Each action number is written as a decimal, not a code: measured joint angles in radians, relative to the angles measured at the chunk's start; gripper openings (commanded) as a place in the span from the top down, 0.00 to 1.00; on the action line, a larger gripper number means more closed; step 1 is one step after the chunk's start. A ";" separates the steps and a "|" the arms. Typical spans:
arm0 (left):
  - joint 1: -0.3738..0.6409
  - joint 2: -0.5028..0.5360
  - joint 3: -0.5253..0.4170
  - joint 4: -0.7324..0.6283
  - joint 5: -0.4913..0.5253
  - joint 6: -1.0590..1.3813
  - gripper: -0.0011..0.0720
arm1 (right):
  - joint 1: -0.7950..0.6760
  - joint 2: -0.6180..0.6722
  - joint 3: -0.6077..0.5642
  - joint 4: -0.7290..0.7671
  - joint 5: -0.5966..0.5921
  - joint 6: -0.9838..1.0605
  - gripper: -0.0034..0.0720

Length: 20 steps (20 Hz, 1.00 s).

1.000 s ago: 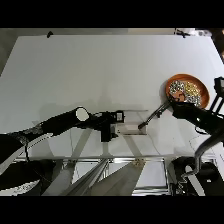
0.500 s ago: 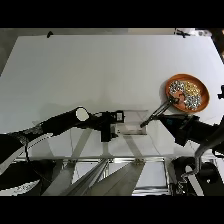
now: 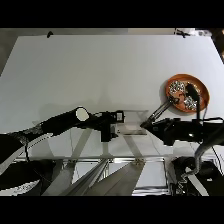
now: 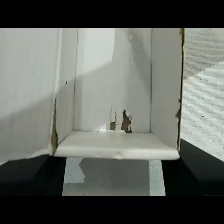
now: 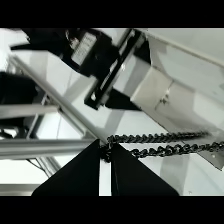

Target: Fold the box and place the chain.

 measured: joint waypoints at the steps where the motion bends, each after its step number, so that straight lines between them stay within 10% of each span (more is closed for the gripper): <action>1: 0.000 0.000 0.000 0.000 0.000 0.000 0.53 | 0.039 -0.042 0.000 -0.012 -0.032 -0.002 0.94; 10: 0.000 0.000 0.000 0.000 0.000 0.000 0.53 | 0.230 -0.381 0.000 -0.070 -0.292 0.014 0.93; 15: 0.000 0.000 0.000 0.000 0.000 0.000 0.53 | 0.248 -0.470 0.007 -0.101 -0.332 0.016 0.48; 20: 0.000 0.000 0.000 0.000 0.000 0.000 0.53 | 0.246 -0.477 0.109 -0.198 -0.245 0.009 0.48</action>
